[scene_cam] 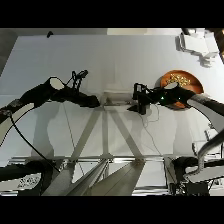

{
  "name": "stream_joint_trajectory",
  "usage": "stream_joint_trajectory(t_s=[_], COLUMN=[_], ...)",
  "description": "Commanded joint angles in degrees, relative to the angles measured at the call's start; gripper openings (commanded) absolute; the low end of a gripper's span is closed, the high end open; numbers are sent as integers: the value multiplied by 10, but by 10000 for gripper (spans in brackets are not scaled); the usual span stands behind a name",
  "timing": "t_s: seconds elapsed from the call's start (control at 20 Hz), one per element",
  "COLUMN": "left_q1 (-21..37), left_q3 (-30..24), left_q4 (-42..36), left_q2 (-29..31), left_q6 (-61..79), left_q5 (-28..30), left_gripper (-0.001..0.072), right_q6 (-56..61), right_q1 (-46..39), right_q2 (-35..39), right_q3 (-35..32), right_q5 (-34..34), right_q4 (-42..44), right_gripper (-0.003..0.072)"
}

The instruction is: Fold the box and place the chain.

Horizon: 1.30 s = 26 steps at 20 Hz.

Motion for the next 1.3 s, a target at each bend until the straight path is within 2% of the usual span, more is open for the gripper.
stream_joint_trajectory(t_s=[0.0, 0.55, 0.6, 0.65, 0.7, 0.85, 1.05, 1.25], left_q1=[1, 6, 9, 12, 14, 9, -3, -22], left_q3=[0, 0, 0, 0, 0, 0, 0, -2], left_q4=[-57, -39, -41, -45, -48, -58, -112, -103], left_q2=[0, 18, 25, 31, 33, 33, 30, 18], left_q6=[43, 51, 52, 52, 52, 60, 78, 75], left_q5=[-2, -11, -10, -7, -6, 2, 41, 49], left_gripper=[400, 400, 443, 545, 580, 581, 580, 581], right_q6=[0, 0, 0, 0, 0, 0, 0, 0], right_q1=[0, 0, 0, 0, 0, 0, 0, 0], right_q2=[0, 0, 0, 0, 0, 0, 0, 0], right_q3=[0, 0, 0, 0, 0, 0, 0, 0], right_q5=[0, 0, 0, 0, 0, 0, 0, 0], right_q4=[0, 0, 0, 0, 0, 0, 0, 0], right_gripper=[395, 395, 395, 395, 395, 395, 395, 395])
